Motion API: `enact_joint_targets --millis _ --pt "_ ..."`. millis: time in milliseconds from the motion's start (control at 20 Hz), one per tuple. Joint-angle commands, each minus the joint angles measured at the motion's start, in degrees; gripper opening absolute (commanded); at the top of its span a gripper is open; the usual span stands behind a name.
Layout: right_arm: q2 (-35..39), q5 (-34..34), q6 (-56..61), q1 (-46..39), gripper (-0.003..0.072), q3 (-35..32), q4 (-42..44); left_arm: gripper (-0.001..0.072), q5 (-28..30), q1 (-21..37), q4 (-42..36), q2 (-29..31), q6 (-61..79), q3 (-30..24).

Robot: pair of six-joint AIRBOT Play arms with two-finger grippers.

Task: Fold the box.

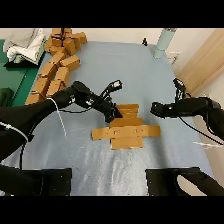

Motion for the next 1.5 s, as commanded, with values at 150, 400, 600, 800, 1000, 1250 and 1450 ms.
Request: enact_joint_targets --millis 150,400,600,800,1000,1250,1450 --pt "0.0 0.8 0.8 -0.2 0.0002 0.2 -0.1 0.0004 13.4 -3.6 -0.8 8.4 11.0 -10.9" --pt "0.0 1.4 0.8 -0.2 0.0002 0.1 -0.1 0.0006 12.9 -3.8 -1.7 7.9 11.6 -12.7" --pt "0.0 1.8 0.8 -0.2 0.0002 -0.8 -0.1 0.0007 13.0 -3.8 -3.7 5.9 11.6 -12.7" --pt "0.0 2.0 0.8 -0.2 0.0002 -2.0 0.1 0.0008 10.9 -3.7 -3.7 5.5 11.6 -12.7" --pt "0.0 1.9 0.8 -0.2 0.0001 -2.0 0.3 0.0009 7.9 -3.7 -3.7 5.5 11.5 -12.7" --pt "0.0 0.6 0.2 -0.2 0.0002 -2.0 0.3 0.0009 7.2 -3.7 -3.7 5.5 10.0 -12.7" --pt "0.0 -0.4 -0.8 -0.2 0.0002 -2.0 0.5 0.001 7.3 -3.7 -3.7 5.5 10.1 -12.7"
